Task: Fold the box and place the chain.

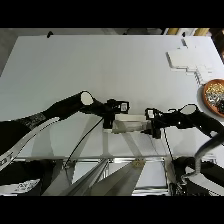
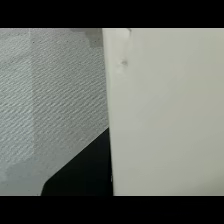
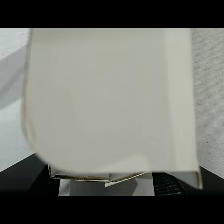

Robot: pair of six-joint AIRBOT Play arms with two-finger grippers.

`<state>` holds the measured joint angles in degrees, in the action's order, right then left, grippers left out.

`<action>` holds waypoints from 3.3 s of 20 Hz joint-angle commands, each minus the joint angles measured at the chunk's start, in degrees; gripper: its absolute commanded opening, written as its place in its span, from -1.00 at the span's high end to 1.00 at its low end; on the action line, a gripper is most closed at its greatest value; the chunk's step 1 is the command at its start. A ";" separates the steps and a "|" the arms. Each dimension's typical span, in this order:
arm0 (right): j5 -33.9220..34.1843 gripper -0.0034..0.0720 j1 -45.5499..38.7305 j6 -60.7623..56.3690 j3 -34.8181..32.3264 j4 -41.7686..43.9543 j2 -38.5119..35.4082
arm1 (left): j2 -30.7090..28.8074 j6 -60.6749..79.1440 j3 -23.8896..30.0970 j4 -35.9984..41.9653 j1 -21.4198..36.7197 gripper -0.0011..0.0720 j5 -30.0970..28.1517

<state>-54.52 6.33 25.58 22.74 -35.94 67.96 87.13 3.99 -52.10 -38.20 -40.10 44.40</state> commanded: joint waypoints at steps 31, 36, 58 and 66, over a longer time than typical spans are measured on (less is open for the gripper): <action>1.51 -0.15 0.04 0.00 -0.02 -0.26 0.59 | 0.02 0.04 0.00 -0.02 0.00 0.94 -0.02; 1.53 -0.15 0.04 0.00 -0.02 -0.26 0.59 | 0.02 0.04 0.02 0.00 0.00 0.94 0.00; 1.53 -0.15 0.04 0.00 -0.02 -0.26 0.59 | -6.60 -20.24 0.02 -20.79 0.68 -0.28 8.85; 1.53 -0.15 0.04 0.00 -0.02 -0.26 0.59 | -16.59 -23.12 0.02 -21.22 0.33 0.96 14.21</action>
<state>-52.99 6.39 25.56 22.72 -36.21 68.58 74.02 -17.74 -52.05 -58.89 -39.44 55.24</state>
